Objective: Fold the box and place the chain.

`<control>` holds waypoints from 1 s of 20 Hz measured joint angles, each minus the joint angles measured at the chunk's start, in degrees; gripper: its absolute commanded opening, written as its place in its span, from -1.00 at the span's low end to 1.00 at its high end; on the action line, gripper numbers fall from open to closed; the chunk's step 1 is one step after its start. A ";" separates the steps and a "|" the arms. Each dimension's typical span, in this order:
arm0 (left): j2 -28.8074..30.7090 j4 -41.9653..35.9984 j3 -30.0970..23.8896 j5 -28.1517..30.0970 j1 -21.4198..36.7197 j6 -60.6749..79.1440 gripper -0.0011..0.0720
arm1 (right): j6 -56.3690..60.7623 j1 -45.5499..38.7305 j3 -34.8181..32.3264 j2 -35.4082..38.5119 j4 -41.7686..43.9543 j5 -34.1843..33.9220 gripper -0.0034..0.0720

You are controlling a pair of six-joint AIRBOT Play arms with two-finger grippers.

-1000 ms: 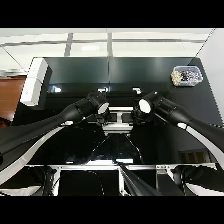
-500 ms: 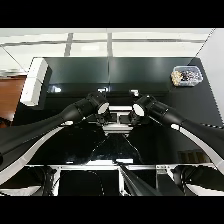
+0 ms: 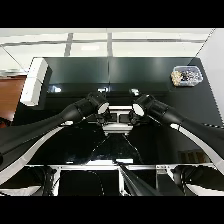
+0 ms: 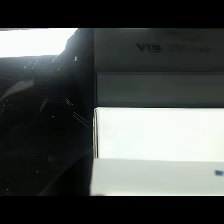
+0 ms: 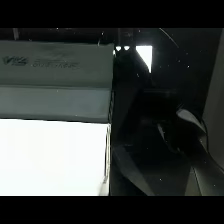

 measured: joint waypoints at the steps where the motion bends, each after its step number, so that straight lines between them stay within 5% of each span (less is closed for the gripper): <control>1: 0.00 0.00 0.00 -0.02 0.00 0.00 -0.89 | 0.02 0.00 0.09 0.00 0.02 -0.02 -0.18; 2: 0.00 0.00 0.00 -0.07 0.00 0.02 -0.89 | 0.15 -0.02 0.26 0.07 0.28 -0.24 -0.04; 10: 0.00 0.00 0.00 -0.07 0.00 0.04 -0.89 | -8.22 -2.64 5.03 7.65 -0.92 12.48 -0.04; 14: 0.00 -0.02 0.00 -0.07 0.00 0.04 -0.89 | -11.10 -8.20 5.25 14.86 -16.57 15.45 -0.04; 15: 0.00 -0.02 0.00 -0.04 0.00 0.04 -0.89 | -11.21 -10.73 4.70 15.72 -22.14 13.35 0.11; 16: 0.00 -0.02 0.00 -0.07 0.00 0.04 -0.89 | -10.43 -13.79 3.91 16.09 -26.62 9.35 1.00; 20: 0.00 0.00 0.00 0.15 0.00 0.07 -0.89 | -5.90 -27.67 3.26 11.17 -28.33 -11.96 1.00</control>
